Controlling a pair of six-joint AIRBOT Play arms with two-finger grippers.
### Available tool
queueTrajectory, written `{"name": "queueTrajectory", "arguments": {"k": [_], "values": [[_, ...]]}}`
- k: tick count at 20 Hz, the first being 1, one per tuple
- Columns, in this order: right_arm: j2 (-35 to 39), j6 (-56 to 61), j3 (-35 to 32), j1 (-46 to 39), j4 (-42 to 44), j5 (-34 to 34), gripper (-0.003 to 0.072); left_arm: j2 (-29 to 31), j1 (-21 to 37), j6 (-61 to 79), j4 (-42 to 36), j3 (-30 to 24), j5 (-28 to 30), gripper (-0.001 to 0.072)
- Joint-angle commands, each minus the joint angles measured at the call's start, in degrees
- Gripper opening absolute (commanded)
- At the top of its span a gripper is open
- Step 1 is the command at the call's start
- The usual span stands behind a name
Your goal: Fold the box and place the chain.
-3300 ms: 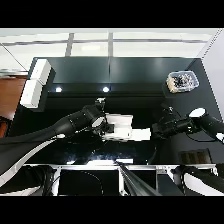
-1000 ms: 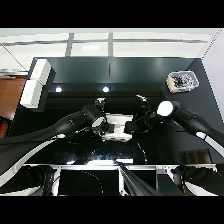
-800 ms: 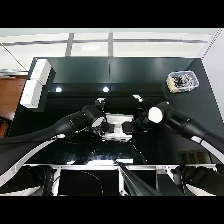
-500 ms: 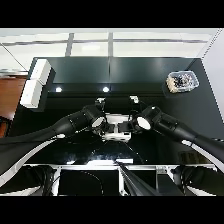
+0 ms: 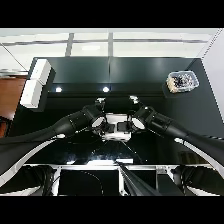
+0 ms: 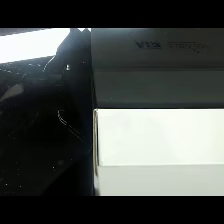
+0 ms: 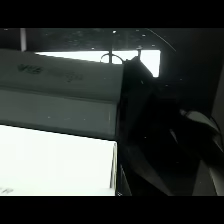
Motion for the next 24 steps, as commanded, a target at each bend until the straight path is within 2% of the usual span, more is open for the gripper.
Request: {"name": "queueTrajectory", "arguments": {"k": [1,6,7,8,11,12,13,14,15,16,17,20,21,23,24], "values": [[-0.9,1.4,0.1,0.1,-0.6,1.7,0.0235,0.0,0.0,0.0,0.0,0.0,0.0,0.0029],[-1.7,1.4,0.1,0.4,0.5,1.9,0.0231,0.0,0.0,0.0,0.0,0.0,0.0,0.0029],[-1.8,1.4,0.2,0.4,0.8,1.8,0.0118,0.0,0.0,0.0,0.0,0.0,0.0,0.0029],[-1.9,1.4,0.2,0.4,1.0,1.6,0.0046,0.0,0.0,0.0,0.0,0.0,0.0,0.0029],[-1.9,1.4,0.3,0.4,1.6,1.4,0.0046,0.0,0.0,0.0,-0.3,0.0,0.0,0.0029],[-1.9,1.4,0.3,0.4,1.8,1.4,0.0047,0.0,0.0,-0.1,-0.3,0.0,0.0,0.0029],[-1.9,1.4,0.3,0.4,2.0,1.4,0.0123,0.0,0.0,-0.1,-0.3,0.0,0.0,0.0028],[-1.9,1.4,0.3,0.4,2.4,1.5,0.0258,0.0,0.0,-0.1,-0.3,0.0,0.0,0.0029],[-1.9,1.4,0.3,0.4,2.4,1.5,0.0255,0.0,0.0,-0.2,-0.3,0.0,0.0,0.0028],[-1.9,1.4,0.3,0.4,2.4,1.5,0.0193,0.0,0.0,-0.2,-0.3,0.0,0.0,0.0028],[-1.9,1.3,0.3,0.4,2.4,1.5,0.0065,0.0,0.0,-0.2,-0.3,0.0,0.0,0.0029],[-1.9,0.9,0.7,0.4,2.4,1.5,0.0057,0.0,0.0,-0.2,-0.3,0.0,0.1,0.0028],[-1.8,0.3,1.1,0.4,2.3,1.4,0.0083,0.0,0.0,-0.2,-0.3,0.0,0.2,0.0028],[-0.9,0.2,2.2,0.4,1.0,1.5,0.043,0.0,0.0,-0.2,-0.2,0.0,0.2,0.0029],[0.1,-0.8,2.6,0.4,-0.3,2.0,0.0503,0.0,0.0,-0.2,-0.2,0.0,0.2,0.0029]]}}
